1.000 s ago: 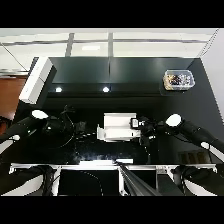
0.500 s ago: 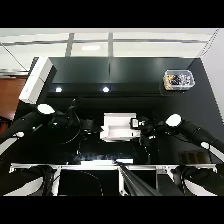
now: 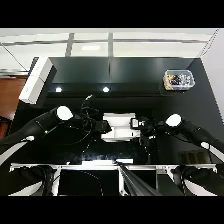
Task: Fold the box and place the chain.
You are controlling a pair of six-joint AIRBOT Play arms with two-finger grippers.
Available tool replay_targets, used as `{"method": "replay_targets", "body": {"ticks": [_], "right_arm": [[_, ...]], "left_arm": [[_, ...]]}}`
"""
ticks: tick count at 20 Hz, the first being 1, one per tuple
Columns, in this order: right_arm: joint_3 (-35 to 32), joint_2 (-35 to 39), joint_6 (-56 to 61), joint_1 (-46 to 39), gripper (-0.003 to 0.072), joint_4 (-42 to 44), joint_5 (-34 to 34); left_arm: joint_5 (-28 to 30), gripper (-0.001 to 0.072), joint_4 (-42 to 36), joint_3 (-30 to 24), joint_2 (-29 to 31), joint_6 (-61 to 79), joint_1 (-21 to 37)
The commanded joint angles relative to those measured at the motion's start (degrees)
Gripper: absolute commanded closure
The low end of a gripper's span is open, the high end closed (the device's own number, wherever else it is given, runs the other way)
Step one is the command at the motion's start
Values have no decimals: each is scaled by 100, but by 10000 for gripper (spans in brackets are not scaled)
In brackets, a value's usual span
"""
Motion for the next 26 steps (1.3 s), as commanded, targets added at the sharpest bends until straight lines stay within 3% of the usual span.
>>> {"method": "replay_targets", "body": {"ticks": [1, 9, 12, 14, 16, 21, 22, 23, 26], "right_arm": [[2, -4, 11, 4, 250, 0, 0], [2, -4, 13, 4, 250, 0, 0], [2, -4, 13, 4, 250, 2, 0], [2, -4, 11, 4, 250, 0, 0], [2, -4, 11, 4, 250, 0, 0], [2, -4, 11, 4, 250, 0, 0], [2, -4, 11, 4, 250, 0, 0], [2, -4, 11, 4, 250, 0, 0], [2, -4, 11, 4, 250, 0, 0]], "left_arm": [[328, 36, 1025, 192, 2, -1220, -369], [151, 37, 2275, 485, -24, -2730, -824], [-396, 37, 3071, 737, -186, -3526, -1064], [-702, 38, 3338, 975, -319, -3934, -1213], [-1010, 96, 3609, 1250, -492, -4360, -1381], [-1722, 96, 4387, 1871, -992, -5117, -1897], [-1849, 145, 4465, 1978, -1104, -5191, -1985], [-1897, 256, 4463, 2070, -1198, -5191, -2031], [-1899, 307, 4415, 2282, -1364, -5200, -2041]]}}
